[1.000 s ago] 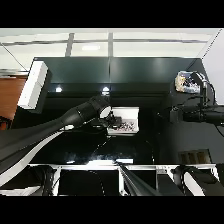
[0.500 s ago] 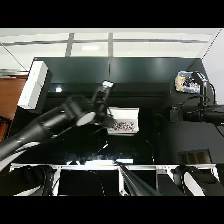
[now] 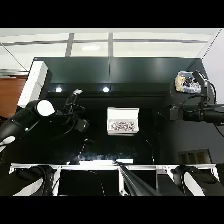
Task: Fold the box and place the chain.
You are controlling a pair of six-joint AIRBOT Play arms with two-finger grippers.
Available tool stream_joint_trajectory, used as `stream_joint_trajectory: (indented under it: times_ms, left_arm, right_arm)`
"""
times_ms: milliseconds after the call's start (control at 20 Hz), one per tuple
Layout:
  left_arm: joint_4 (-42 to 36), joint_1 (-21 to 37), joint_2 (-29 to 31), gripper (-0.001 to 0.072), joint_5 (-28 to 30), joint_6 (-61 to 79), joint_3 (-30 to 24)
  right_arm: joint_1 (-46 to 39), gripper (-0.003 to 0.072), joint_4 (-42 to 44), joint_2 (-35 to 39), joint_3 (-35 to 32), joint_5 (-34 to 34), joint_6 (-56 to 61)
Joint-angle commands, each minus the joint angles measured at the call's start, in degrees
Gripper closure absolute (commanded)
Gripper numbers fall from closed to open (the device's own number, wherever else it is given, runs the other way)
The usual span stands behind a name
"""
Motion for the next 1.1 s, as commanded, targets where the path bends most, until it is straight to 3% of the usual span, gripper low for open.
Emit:
stream_joint_trajectory:
  times_ms: [0, 100, 150, 250, 350, 550, 1050]
  left_arm:
    - [-19.93, 1.49, -4.42, -0.001, -1.09, 43.39, -2.05]
    - [-12.35, -2.16, -5.6, -0.0011, 0.26, 54.16, -1.97]
    - [-9.2, -3.78, -6.4, -0.001, 3.63, 58.36, -1.99]
    - [-9.09, -5.55, -8.41, -0.001, 8.37, 62.66, -1.73]
    - [-11.5, -5.4, -10.1, -0.0008, 9.25, 64.32, -0.96]
    - [-24.48, -4.04, -14.03, -0.0008, 7.69, 72.08, 0.13]
    - [-24.41, -4.79, -18.95, -0.0007, 5.99, 73.37, 5.35]
  right_arm:
    - [0.0, 0.0312, 0.0, 0.07, -0.04, -0.35, 1.18]
    - [0.0, 0.0311, -0.07, 0.07, -0.09, -0.39, 1.99]
    - [0.0, 0.0312, -0.07, 0.07, -0.09, -0.39, 1.99]
    - [0.0, 0.0312, -0.15, 0.04, -0.09, -0.39, 1.99]
    - [0.0, 0.0311, -0.15, 0.04, -0.09, -0.39, 1.99]
    - [0.0, 0.0311, -0.17, 0.04, -0.11, -0.7, 1.97]
    - [0.0, 0.0312, -0.17, 0.04, -0.13, -0.66, 1.97]
